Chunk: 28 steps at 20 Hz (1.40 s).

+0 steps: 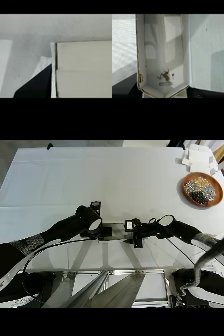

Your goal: Fold the box and place the chain.

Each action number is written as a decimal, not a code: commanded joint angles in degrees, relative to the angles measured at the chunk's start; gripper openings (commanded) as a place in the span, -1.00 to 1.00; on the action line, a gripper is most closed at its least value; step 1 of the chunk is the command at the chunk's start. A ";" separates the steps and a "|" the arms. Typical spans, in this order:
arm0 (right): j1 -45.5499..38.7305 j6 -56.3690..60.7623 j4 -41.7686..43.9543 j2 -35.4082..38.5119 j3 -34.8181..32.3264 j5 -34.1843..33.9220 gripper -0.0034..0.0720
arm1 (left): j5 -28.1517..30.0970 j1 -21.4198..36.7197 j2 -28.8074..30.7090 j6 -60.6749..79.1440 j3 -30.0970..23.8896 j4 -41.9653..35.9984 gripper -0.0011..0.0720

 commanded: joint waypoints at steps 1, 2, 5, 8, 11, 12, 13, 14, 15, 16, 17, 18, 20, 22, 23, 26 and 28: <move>-0.02 0.02 0.00 0.04 0.00 0.02 -0.11 | 0.22 -0.13 0.07 -0.28 0.02 -0.68 -0.64; -0.02 0.02 0.00 0.04 0.00 0.02 -0.11 | 0.39 -0.28 0.02 -0.28 0.02 -0.70 -0.77; -0.02 0.02 0.00 0.04 0.00 0.02 -0.11 | 0.63 -0.68 0.00 -0.28 0.00 -0.68 -0.96; -0.02 0.00 0.00 0.04 0.00 0.02 -0.11 | 0.63 -0.68 0.00 -0.26 0.02 -0.61 -0.95; -0.02 0.02 0.00 0.04 0.00 0.02 -0.11 | 0.52 -0.57 0.15 -0.02 0.02 -0.66 -0.42; -0.02 0.02 0.00 0.04 0.00 0.02 -0.11 | 0.15 -0.31 0.44 -0.02 0.02 -0.83 -0.39; -0.02 0.00 0.00 0.04 0.00 0.02 -0.11 | -0.24 0.11 0.92 -0.02 0.02 -1.44 -0.39; -0.02 0.02 0.00 0.04 0.00 0.04 -0.11 | -0.48 0.81 1.70 -0.02 0.02 -2.23 -0.39; -0.02 0.00 0.00 0.04 0.00 0.02 -0.11 | -0.48 1.46 2.60 0.00 0.02 -2.71 -0.39; -0.02 0.02 0.00 0.04 0.00 0.02 -0.11 | -0.44 2.14 3.65 0.42 0.02 -3.50 -0.39; -0.02 0.02 0.00 0.04 0.00 0.02 -0.11 | -0.57 2.91 4.94 3.48 0.02 -4.70 -0.39; -0.02 0.02 0.00 0.04 0.00 0.02 -0.11 | -1.01 3.74 6.32 8.70 0.02 -6.23 -0.39; -0.02 0.00 0.00 0.04 0.00 0.04 -0.11 | -2.91 5.18 9.27 20.04 0.02 -8.55 -0.39; -0.02 0.00 0.00 0.04 0.00 0.02 -0.11 | -5.68 6.51 12.48 34.18 0.02 -10.10 0.12; -0.02 0.00 0.00 0.04 0.00 0.02 -0.11 | -7.13 7.26 13.81 40.41 0.02 -10.12 0.50; -0.02 0.02 0.00 0.04 0.00 0.02 -0.11 | -11.67 10.25 18.12 55.52 -0.13 -10.08 0.61; -0.02 0.00 0.00 0.04 0.00 0.02 -0.11 | -10.84 12.52 21.59 70.51 -2.34 -12.02 0.61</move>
